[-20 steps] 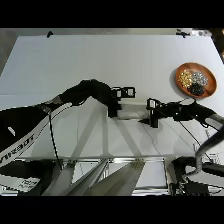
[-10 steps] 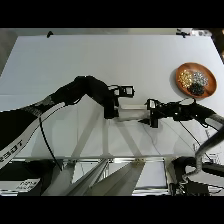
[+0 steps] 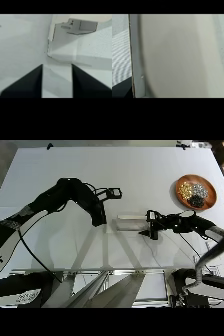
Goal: Fold the box and place the chain.
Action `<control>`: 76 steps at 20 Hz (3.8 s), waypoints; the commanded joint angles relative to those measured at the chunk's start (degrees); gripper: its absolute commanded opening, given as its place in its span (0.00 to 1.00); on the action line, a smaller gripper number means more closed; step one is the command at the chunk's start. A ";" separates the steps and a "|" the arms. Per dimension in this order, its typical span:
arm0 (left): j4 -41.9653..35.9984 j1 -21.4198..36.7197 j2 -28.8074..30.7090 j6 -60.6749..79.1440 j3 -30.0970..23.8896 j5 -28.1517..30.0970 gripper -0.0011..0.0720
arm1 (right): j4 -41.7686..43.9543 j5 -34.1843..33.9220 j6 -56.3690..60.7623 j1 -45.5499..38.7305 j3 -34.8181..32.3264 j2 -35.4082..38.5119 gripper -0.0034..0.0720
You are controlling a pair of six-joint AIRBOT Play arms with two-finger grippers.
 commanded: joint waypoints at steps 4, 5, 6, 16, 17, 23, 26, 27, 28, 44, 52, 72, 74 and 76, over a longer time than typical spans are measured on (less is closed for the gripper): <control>-14.34 -3.67 2.32 6.69 0.00 5.60 0.02 | -0.09 0.31 -0.04 0.02 0.02 0.04 0.49; -15.74 -5.73 2.29 8.41 0.00 4.24 0.03 | -0.09 0.31 -0.04 0.02 0.02 0.04 0.49; -17.14 -7.56 2.29 9.84 0.00 2.08 0.03 | -0.09 0.31 -0.04 0.02 0.02 0.04 0.49; -21.22 -13.03 -5.66 1.90 0.00 -35.93 0.02 | -0.09 0.31 -0.04 0.02 0.02 0.04 0.49; -21.16 -12.85 -6.95 0.59 0.00 -37.00 0.02 | -0.07 0.31 -0.04 0.02 0.02 0.04 0.49; -15.96 -9.51 -8.57 -14.03 0.00 -43.89 0.01 | -0.09 0.31 -0.04 0.02 0.02 0.04 0.49; -9.29 -8.07 -8.79 -21.09 0.00 -40.37 0.01 | -0.09 0.31 -0.04 0.02 0.02 0.04 0.49; -8.20 -8.04 -8.98 -21.79 0.00 -39.17 0.01 | -0.09 0.31 -0.04 0.02 0.02 0.04 0.49; -8.15 -8.22 -9.27 -21.70 0.00 -37.92 0.01 | -0.09 0.31 -0.04 0.02 0.02 0.04 0.49; -7.91 -10.73 -9.79 -20.31 0.02 -31.58 0.02 | -0.09 0.31 -0.04 0.02 0.02 0.04 0.49; -5.92 -9.51 2.93 -14.93 0.02 -28.00 0.03 | -0.07 0.31 -0.02 0.02 0.02 0.04 0.49; -1.22 -8.41 4.90 -8.79 -22.51 -29.73 0.03 | -0.07 0.33 -0.04 0.02 0.02 0.04 0.49; -1.22 -8.41 3.67 -5.88 -22.53 -30.21 0.04 | -0.07 0.33 -0.04 0.02 0.02 0.04 0.49; -0.92 -8.50 3.48 -2.58 -22.53 -32.96 0.26 | -0.07 0.33 -0.04 0.02 0.02 0.04 0.49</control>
